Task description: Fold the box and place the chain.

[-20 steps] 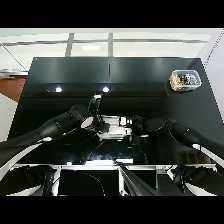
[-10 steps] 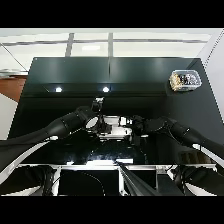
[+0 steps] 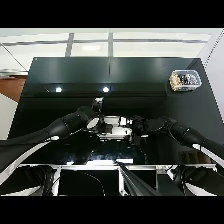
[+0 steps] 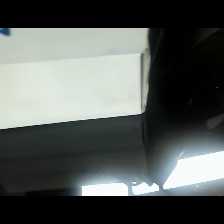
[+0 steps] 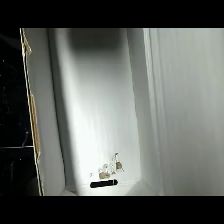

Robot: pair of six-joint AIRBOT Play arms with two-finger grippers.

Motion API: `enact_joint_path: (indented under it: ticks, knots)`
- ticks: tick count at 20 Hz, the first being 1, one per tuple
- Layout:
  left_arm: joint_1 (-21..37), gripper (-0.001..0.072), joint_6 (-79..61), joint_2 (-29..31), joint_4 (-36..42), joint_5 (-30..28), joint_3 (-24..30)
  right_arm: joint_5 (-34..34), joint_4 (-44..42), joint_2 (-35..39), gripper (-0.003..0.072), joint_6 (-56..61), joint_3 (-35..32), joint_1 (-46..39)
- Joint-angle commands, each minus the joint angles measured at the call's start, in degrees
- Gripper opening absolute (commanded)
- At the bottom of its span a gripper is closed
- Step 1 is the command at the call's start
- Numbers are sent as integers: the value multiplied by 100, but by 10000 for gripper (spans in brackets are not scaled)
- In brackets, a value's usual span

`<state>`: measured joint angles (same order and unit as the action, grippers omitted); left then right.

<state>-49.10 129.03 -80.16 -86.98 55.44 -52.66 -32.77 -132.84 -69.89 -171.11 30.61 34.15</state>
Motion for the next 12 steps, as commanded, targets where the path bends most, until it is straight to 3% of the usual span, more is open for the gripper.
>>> enact_joint_path:
  ticks: [1, 3, 6, 9, 12]
  knots:
    - [-2, 328, 46, 2, -125, -11, -101, -7, -4, -2, 462, 7, -2, 2]
    - [-4, 267, 44, -2, -125, 11, -109, -7, -4, -2, 463, 7, -2, 2]
    - [-4, 265, 46, -11, -122, 13, -109, -7, -4, -2, 463, 7, -2, 2]
    - [-4, 155, 44, -15, -107, 13, -109, -7, -4, -2, 462, 7, -2, 2]
    - [-7, 134, 55, -46, -101, 35, -109, -4, -4, -2, 463, 7, -2, 2]
